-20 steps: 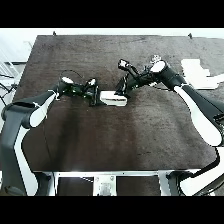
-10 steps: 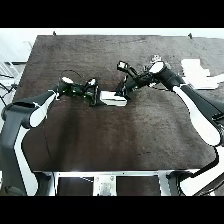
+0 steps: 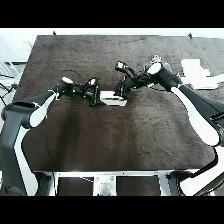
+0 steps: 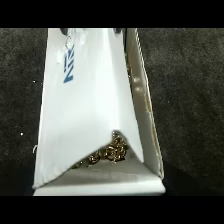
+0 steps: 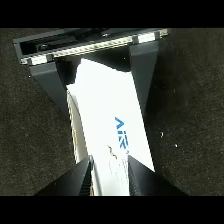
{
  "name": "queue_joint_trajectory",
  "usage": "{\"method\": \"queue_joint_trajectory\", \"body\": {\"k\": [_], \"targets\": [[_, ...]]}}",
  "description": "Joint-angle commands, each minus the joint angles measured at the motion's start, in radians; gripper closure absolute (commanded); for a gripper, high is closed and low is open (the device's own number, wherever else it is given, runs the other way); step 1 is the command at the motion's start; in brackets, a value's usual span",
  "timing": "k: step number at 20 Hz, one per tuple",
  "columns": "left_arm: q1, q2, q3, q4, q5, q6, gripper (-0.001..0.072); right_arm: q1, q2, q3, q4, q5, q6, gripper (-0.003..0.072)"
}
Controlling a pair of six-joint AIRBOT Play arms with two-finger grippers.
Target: Fold the box and place the chain.
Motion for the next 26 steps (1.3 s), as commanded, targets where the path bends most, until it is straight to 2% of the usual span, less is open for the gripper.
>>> {"method": "queue_joint_trajectory", "body": {"k": [1,7,16,17,19,26], "targets": [[-0.001,0.000,0.000,0.000,-0.001,0.001,0.0248,0.002,0.000,0.000,-0.009,0.003,0.019,0.0425],[-0.001,0.000,0.000,0.000,-0.001,0.001,0.0248,0.019,0.000,-0.001,-0.015,0.008,0.019,0.0448],[-0.001,0.000,0.000,0.000,-0.002,0.001,0.0248,0.030,0.000,-0.079,-0.016,0.006,0.018,0.0443],[-0.001,0.000,0.000,0.000,-0.002,0.001,0.0248,0.029,0.000,-0.079,-0.015,0.006,0.015,0.0434],[-0.001,0.000,0.000,0.000,-0.001,0.001,0.0248,0.025,0.000,-0.079,-0.007,0.007,-0.010,0.0249],[-0.001,0.000,0.000,0.000,-0.002,0.001,0.0248,0.004,0.010,-0.072,0.031,0.011,-0.020,0.0230]]}}
